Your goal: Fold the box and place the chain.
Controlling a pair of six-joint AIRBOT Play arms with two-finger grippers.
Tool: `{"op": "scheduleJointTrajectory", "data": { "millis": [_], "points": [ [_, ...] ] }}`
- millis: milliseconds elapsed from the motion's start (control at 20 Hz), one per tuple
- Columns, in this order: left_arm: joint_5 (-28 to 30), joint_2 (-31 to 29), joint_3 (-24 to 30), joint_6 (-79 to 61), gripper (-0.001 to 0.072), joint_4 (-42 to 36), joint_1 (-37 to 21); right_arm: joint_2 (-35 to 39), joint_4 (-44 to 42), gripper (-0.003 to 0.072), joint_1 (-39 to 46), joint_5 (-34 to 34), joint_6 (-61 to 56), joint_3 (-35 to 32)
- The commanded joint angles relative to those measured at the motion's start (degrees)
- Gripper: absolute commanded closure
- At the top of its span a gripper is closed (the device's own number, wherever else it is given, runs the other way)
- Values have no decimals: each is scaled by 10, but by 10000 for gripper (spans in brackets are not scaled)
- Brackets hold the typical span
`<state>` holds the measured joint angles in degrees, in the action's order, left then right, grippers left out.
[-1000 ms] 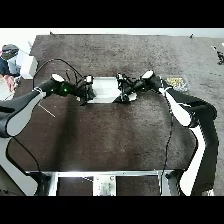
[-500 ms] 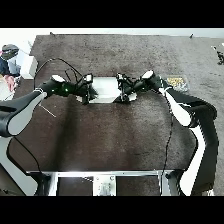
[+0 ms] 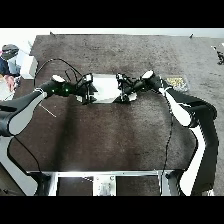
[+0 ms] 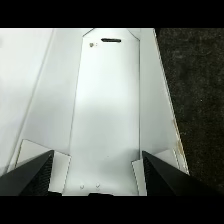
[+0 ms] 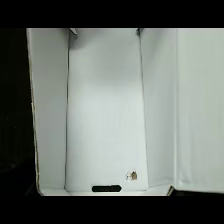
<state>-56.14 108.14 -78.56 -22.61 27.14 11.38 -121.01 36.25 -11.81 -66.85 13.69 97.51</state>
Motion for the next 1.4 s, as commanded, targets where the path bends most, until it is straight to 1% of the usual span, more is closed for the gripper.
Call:
{"op": "scheduleJointTrajectory", "data": {
  "millis": [0, 50, 100, 150, 200, 250, 300, 350, 400, 450, 500, 550, 650, 750, 850, 900, 1100, 1200, 1350],
  "points": [
    [7, 0, 0, 3, 27, -4, 0, 0, 0, 345, 0, 0, 0, 0],
    [8, 0, 0, 3, 28, -6, 0, 0, 0, 345, 0, 0, 0, 0],
    [8, 0, 0, 2, 77, -6, 0, 0, 0, 345, 0, 0, 0, 0],
    [9, 0, 0, 2, 78, -6, -1, 0, 0, 345, 0, 0, 0, 0],
    [6, 0, 0, 2, 240, -6, -2, 0, 0, 345, 0, 0, 0, 0],
    [3, 0, 0, 1, 324, -6, -6, 0, 0, 345, 0, 0, 0, 0],
    [2, 0, 0, 1, 504, -2, -11, 0, 0, 345, 0, 0, 0, 0],
    [-1, 0, 0, 2, 646, -2, -17, 0, 0, 345, 0, 0, 0, 0],
    [-10, -1, -1, 1, 667, -2, -26, 0, 0, 345, 0, 0, 0, 0],
    [-22, -5, -1, 2, 669, -2, -31, 0, 0, 344, 0, 0, 0, 0],
    [-33, -12, -1, 3, 698, -4, -37, 0, 0, 345, 0, 0, 0, 0],
    [-34, -17, -1, 10, 698, -2, -40, 0, 0, 345, 0, 0, 0, 0],
    [-25, -40, 0, 37, 700, 6, -40, 0, 0, 345, 0, 0, 0, 0],
    [-7, -68, 0, 80, 701, 35, -40, 0, 0, 345, 0, 0, 0, 0],
    [13, -100, 0, 151, 701, 89, -41, 0, 0, 345, 0, 0, 0, 0],
    [12, -117, 0, 190, 702, 101, -47, 0, 0, 345, 0, 0, 0, 0],
    [1, -164, 2, 382, 702, 103, -99, 0, 0, 345, 0, 0, 0, 0],
    [-8, -172, 3, 472, 701, 120, -130, 0, 0, 345, 0, 0, 0, 0],
    [-33, -171, 8, 622, 699, 180, -169, 0, 0, 345, 0, 0, 0, 0]
  ]
}}
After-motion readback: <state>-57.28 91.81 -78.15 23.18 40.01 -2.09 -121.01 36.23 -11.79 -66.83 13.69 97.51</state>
